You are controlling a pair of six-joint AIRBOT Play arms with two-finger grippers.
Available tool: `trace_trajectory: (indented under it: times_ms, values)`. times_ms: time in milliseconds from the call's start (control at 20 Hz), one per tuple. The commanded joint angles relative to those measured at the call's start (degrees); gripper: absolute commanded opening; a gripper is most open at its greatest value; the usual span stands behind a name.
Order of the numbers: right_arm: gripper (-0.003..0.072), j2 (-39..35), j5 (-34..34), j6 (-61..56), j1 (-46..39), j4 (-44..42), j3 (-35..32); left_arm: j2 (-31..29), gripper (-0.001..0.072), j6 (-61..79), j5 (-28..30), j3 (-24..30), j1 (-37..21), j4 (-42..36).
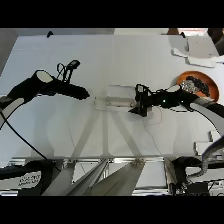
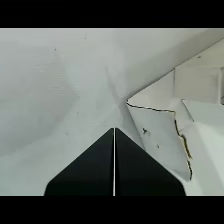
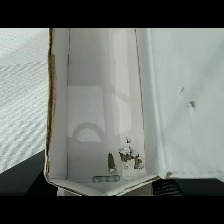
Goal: Fold the box and place the chain.
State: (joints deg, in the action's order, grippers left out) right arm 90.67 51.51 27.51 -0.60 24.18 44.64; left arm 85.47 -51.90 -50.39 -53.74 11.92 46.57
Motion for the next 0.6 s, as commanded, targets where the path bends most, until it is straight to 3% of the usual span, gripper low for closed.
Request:
trace_trajectory:
  times_ms: [0, 250, 550]
  values:
    - [0.0503, 0.0, 0.0, 0.0, 0.0, 0.0, 0.0, 3.0, 0.0001, -7.1, 3.4, 0.6, 2.6, 1.8]
    - [0.0503, 0.0, 0.0, 0.0, 0.0, 0.0, 0.0, 4.9, 0.0001, -15.8, 5.6, 0.6, 4.7, 5.9]
    - [0.0503, 0.0, 0.0, 0.0, 0.0, 0.0, 0.0, 4.9, 0.0001, -15.4, 2.2, 0.6, 6.1, 4.2]
